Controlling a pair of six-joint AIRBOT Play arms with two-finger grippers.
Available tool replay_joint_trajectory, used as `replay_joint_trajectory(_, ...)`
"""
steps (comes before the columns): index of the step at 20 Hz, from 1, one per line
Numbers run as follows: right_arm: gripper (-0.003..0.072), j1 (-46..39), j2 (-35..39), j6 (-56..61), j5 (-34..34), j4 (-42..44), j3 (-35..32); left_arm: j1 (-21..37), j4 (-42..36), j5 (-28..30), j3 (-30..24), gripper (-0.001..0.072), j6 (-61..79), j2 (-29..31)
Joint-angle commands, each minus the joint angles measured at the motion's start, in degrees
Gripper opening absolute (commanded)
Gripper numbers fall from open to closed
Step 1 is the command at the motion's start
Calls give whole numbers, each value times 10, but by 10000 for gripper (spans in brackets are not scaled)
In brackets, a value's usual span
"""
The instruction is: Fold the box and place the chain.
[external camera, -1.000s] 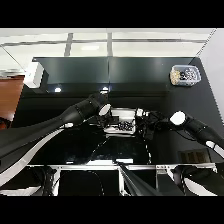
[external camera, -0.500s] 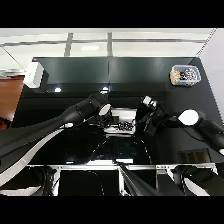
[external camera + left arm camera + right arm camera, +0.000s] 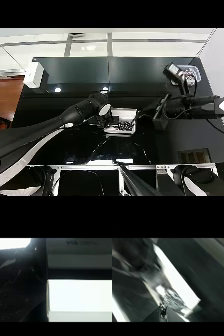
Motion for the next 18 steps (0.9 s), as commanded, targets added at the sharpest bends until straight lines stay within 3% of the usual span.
replay_joint_trajectory(1,15,10,-22,17,-26,109,-4,0,0,0,1,30,0,0)
replay_joint_trajectory(5,18,32,-69,20,-54,101,-55,0,0,0,1,30,0,0)
replay_joint_trajectory(6,123,31,-72,26,-52,88,-59,0,0,0,1,30,0,0)
replay_joint_trajectory(7,323,27,-71,38,-51,63,-59,0,0,0,1,30,0,0)
replay_joint_trajectory(12,326,-86,-47,41,66,25,-36,0,-1,2,0,30,0,0)
replay_joint_trajectory(15,325,-149,-27,41,104,26,-35,-1,-5,15,0,30,0,0)
replay_joint_trajectory(18,325,-158,-25,41,127,26,-35,-1,-12,50,0,30,-9,0)
